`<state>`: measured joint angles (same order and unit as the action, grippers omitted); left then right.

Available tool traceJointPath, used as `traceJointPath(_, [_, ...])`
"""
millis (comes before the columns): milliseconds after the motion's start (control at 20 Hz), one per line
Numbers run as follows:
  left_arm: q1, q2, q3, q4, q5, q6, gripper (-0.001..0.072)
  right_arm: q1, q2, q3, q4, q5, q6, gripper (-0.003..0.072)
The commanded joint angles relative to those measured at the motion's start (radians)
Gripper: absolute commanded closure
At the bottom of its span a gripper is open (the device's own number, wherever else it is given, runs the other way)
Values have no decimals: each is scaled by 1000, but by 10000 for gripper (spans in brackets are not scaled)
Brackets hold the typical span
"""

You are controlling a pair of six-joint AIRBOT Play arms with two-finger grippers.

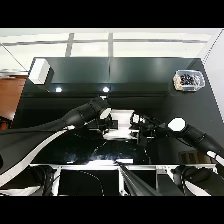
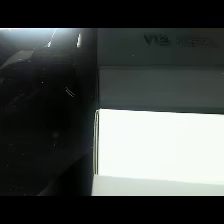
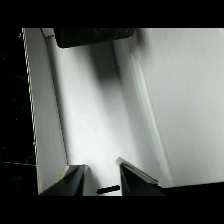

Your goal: Fold the box and place the chain.

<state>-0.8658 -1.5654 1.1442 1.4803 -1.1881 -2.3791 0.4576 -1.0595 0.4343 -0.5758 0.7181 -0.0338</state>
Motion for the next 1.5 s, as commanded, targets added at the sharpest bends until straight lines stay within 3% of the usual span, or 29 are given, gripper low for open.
traceJointPath(0, [0,0,0,0,2,0,680,-1,-1,0,-1,-5,1,515])
traceJointPath(50, [0,0,0,0,2,0,680,-6,4,0,-3,-4,5,619])
traceJointPath(100, [0,0,0,0,1,1,680,-18,22,6,-3,15,74,641])
traceJointPath(250, [0,0,0,-1,-5,0,680,-106,110,29,-91,63,536,643])
traceJointPath(450, [0,0,0,0,-29,0,680,-383,224,51,-215,181,913,643])
traceJointPath(550, [0,0,0,1,-27,0,680,-527,232,50,-222,210,1110,643])
traceJointPath(700, [0,-1,0,1,-23,0,680,-677,205,50,-370,238,1386,643])
traceJointPath(800, [0,-1,0,1,-16,0,680,-713,133,50,-408,309,1424,644])
traceJointPath(950, [0,-1,0,1,-16,0,680,-684,-12,50,-303,471,1363,644])
traceJointPath(1100, [0,-1,0,1,-17,0,680,-599,-119,50,-274,479,1337,644])
traceJointPath(1300, [0,-1,0,0,-17,0,680,-439,-189,51,-125,451,1238,643])
traceJointPath(1350, [0,-1,0,0,-18,0,680,-412,-189,55,-80,440,1214,578])
traceJointPath(1450, [0,-1,0,1,-22,0,680,-406,-189,84,-45,468,1176,235])
